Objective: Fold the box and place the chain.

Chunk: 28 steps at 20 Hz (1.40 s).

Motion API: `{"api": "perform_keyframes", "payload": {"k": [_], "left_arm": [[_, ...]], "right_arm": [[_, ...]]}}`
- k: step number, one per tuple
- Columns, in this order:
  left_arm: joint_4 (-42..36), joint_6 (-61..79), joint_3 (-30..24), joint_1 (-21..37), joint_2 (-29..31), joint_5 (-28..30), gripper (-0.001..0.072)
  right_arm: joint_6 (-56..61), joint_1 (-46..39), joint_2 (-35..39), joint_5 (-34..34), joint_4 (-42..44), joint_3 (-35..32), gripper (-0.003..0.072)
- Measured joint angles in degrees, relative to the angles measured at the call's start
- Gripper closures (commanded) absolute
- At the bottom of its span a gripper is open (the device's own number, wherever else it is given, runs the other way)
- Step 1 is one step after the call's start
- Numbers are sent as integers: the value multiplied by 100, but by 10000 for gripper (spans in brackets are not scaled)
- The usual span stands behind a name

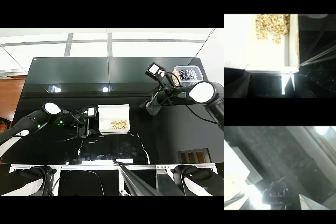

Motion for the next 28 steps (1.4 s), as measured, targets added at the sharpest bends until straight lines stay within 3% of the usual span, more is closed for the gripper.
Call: {"api": "perform_keyframes", "payload": {"k": [9, 11, 12, 13, 19, 24, 28], "left_arm": [[-192, 35, 114, -258, -186, 225, -5], [-201, 33, 125, -337, -197, 306, 51], [-212, 31, 129, -358, -203, 361, 151], [-214, 22, 133, -376, -203, 376, 171], [-229, 15, 133, -417, -208, 426, 174], [-229, 15, 133, -417, -210, 437, 174], [-227, 15, 133, -417, -210, 446, 173]], "right_arm": [[-63, 306, -68, -713, 553, -11, -15], [-63, 317, -160, -817, 739, -11, -15], [-66, 326, -214, -870, 848, -11, -15], [-66, 345, -289, -964, 994, -11, -15], [-83, 455, -942, -1488, 1799, -11, -15], [-634, 487, -1207, -859, 1969, -11, -15], [-1617, 492, -1255, 125, 2009, -11, -15]]}}
